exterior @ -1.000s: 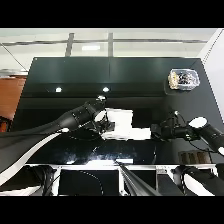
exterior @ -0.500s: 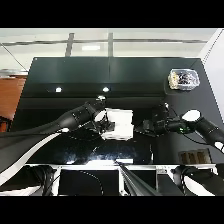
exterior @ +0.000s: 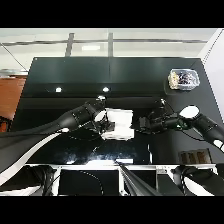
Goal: Fold the box and place the chain.
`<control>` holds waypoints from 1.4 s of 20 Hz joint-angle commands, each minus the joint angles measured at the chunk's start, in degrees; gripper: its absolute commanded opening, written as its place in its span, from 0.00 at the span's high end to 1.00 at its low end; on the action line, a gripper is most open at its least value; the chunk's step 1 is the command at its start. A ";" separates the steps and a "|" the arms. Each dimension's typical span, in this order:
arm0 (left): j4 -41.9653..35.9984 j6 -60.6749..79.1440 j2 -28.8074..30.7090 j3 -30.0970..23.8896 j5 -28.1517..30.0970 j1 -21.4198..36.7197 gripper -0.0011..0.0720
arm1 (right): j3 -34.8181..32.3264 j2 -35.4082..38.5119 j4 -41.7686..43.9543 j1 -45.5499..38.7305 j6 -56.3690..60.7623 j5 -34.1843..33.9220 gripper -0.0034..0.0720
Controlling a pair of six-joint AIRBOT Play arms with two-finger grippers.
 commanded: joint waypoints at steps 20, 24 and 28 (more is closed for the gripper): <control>0.00 0.02 0.00 0.04 0.02 0.00 0.95 | 8.63 -0.09 -24.41 17.33 29.14 -10.10 0.37; 0.02 0.02 0.00 0.04 0.02 0.00 0.95 | 8.68 -0.09 -30.97 20.00 34.56 -9.97 0.42; 0.02 0.02 0.00 0.04 0.04 0.00 0.95 | 8.72 -0.22 -32.54 20.55 36.28 -9.90 0.46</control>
